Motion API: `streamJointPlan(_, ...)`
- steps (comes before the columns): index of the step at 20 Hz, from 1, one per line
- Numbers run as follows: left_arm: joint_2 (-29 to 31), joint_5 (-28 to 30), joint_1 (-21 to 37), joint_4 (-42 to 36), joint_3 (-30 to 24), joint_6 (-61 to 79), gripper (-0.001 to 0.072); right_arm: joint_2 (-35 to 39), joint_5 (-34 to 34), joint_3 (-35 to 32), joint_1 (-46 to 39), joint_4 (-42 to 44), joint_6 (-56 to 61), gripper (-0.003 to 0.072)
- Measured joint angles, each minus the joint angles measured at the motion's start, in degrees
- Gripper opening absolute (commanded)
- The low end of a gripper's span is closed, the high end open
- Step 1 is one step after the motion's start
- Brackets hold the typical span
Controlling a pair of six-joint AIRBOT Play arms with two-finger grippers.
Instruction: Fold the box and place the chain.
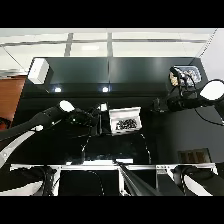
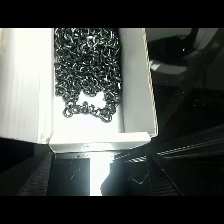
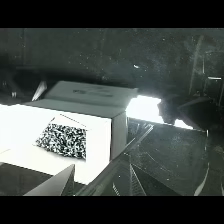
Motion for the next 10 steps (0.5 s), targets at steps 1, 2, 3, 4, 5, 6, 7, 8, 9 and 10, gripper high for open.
streamJointPlan(1, 0.0, 0.1, -0.1, 0.0, 0.0, 0.0, 0.0706, 0.0, 0.0, 0.0, 0.0, 0.0, 0.0, 0.0404)
streamJointPlan(2, 0.0, 0.3, -0.2, -0.1, 0.0, 0.0, 0.0706, 0.0, 0.0, 0.0, 0.0, 0.0, 0.0, 0.0404)
streamJointPlan(3, 0.0, 0.6, -0.2, -0.3, 0.0, 0.0, 0.0707, 0.0, 0.0, 0.0, 0.0, 0.0, 0.0, 0.0404)
streamJointPlan(4, 0.0, 0.9, -0.3, -0.5, 0.0, -0.1, 0.0708, 0.0, 0.0, 0.0, 0.0, 0.0, 0.0, 0.0404)
streamJointPlan(5, 0.0, 1.1, -0.4, -0.6, 0.0, -0.2, 0.0709, 0.0, 0.0, 0.0, 0.0, 0.0, 0.0, 0.0404)
streamJointPlan(6, 0.0, 1.2, -0.6, -0.8, 0.0, -0.2, 0.071, 0.0, 0.0, 0.0, 0.0, 0.0, 0.0, 0.0404)
streamJointPlan(7, 0.0, 1.6, -0.7, -0.8, 0.0, -0.3, 0.071, 0.0, 0.0, 0.0, 0.0, 0.0, 0.0, 0.0404)
streamJointPlan(8, 0.0, 1.9, -0.9, -0.9, 0.0, -0.4, 0.0711, 0.0, 0.0, 0.0, 0.0, 0.0, 0.0, 0.0404)
streamJointPlan(9, 0.0, 2.3, -1.0, -0.9, 0.0, -0.6, 0.0711, 0.0, 0.0, 0.0, 0.0, 0.0, 0.0, 0.0404)
streamJointPlan(10, 0.0, 2.6, -1.1, -0.9, 0.0, -0.9, 0.0711, 0.0, 0.0, 0.0, 0.0, 0.0, 0.0, 0.0404)
